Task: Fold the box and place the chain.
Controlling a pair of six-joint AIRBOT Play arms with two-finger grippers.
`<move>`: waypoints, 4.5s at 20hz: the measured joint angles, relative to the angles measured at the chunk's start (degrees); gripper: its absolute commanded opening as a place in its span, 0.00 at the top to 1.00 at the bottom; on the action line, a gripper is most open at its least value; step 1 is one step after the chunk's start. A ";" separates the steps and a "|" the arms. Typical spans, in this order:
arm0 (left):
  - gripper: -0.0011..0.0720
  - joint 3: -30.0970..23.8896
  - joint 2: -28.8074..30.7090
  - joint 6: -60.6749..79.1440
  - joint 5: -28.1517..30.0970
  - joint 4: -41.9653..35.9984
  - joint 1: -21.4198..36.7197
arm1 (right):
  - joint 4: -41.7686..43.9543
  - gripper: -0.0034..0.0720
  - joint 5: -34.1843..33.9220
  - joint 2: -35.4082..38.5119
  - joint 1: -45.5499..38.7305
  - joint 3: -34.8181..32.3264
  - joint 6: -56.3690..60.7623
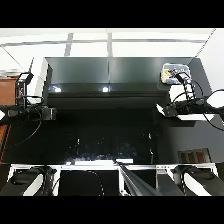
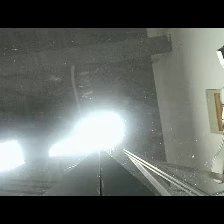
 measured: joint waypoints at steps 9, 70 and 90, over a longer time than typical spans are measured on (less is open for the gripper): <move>0.95 0.00 0.00 0.02 -0.02 0.00 0.02 | 0.02 0.93 0.00 0.00 0.00 0.00 0.00; 0.02 10.19 -35.15 15.67 5.40 -37.07 -7.21 | 44.13 0.93 -6.08 3.34 -7.37 -25.44 -22.05; 0.72 31.85 -64.96 35.26 -24.63 -38.80 -12.55 | 48.83 0.93 -10.71 3.56 0.57 -26.75 -22.53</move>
